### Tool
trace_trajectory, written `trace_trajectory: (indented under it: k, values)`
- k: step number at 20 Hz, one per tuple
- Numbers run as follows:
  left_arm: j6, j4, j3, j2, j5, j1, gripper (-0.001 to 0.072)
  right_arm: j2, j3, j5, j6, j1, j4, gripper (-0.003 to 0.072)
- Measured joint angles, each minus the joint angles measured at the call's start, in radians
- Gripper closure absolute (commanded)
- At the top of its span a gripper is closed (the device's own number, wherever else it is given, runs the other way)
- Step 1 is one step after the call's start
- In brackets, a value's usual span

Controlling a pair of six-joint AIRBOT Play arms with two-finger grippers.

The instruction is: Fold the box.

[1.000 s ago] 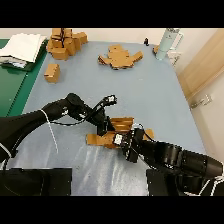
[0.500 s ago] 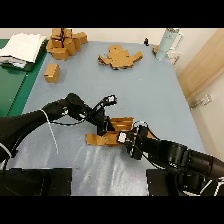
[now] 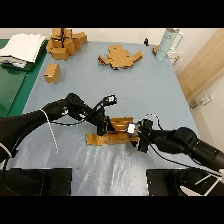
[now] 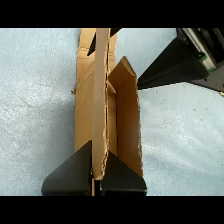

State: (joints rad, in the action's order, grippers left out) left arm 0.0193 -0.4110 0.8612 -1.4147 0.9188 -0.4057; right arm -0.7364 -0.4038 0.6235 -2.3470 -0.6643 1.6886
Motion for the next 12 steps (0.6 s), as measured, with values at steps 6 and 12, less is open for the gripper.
trace_trajectory:
  k: [6, 12]
  values:
    - [0.0, 0.0, 0.0, 0.0, 0.0, 0.0, 0.0693, -0.171, -0.09, 0.151, -0.51, 0.229, 0.414, -0.0034]
    - [0.0, 0.0, 0.0, 0.0, 0.0, 0.0, 0.0693, -0.305, -0.148, 0.251, -0.63, 0.299, 0.511, -0.0031]
